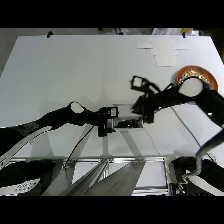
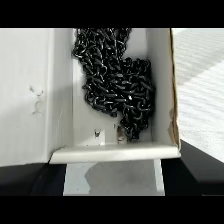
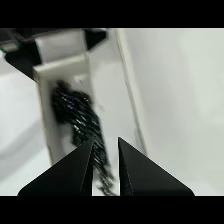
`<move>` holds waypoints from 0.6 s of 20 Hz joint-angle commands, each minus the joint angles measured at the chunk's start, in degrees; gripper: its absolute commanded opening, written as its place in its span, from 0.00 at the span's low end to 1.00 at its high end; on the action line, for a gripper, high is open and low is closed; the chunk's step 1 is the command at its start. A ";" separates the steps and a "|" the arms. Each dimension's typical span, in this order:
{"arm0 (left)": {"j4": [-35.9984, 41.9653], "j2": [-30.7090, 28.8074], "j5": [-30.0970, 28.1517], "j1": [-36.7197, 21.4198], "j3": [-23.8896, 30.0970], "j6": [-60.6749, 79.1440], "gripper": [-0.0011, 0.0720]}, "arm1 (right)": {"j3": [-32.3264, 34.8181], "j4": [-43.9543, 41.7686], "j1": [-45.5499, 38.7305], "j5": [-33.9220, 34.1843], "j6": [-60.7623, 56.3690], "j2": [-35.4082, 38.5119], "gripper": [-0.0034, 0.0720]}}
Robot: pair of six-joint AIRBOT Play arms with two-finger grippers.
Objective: Fold the box and place the chain.
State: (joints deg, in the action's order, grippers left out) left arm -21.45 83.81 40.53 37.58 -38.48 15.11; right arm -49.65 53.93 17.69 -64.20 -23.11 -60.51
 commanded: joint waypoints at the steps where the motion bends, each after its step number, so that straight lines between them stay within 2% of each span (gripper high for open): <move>1: 0.00 -0.02 0.00 0.02 0.02 0.00 0.30 | 0.57 8.68 -6.86 -1.51 2.86 1.97 0.24; 4: 0.00 -0.02 0.00 0.02 0.02 0.02 0.30 | 5.38 10.25 -8.66 -0.15 7.91 1.55 0.24; 8: 0.00 -0.02 0.00 0.02 0.02 0.00 0.30 | 13.84 8.09 -8.24 5.44 15.65 0.50 0.26; 10: 0.00 -0.02 0.00 0.02 0.02 0.02 0.30 | 16.94 7.23 -6.25 7.37 19.87 0.44 0.32; 11: 0.00 -0.02 0.00 0.02 0.02 0.02 0.30 | 17.99 7.04 -4.92 8.68 22.38 0.31 0.39; 12: 0.00 -0.02 0.00 0.02 0.02 0.02 0.30 | 18.34 7.08 -3.78 9.60 23.65 -0.15 0.40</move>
State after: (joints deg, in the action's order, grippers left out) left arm -21.45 83.83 40.56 37.58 -38.48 15.11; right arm -34.57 61.52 11.73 -58.26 -5.98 -60.12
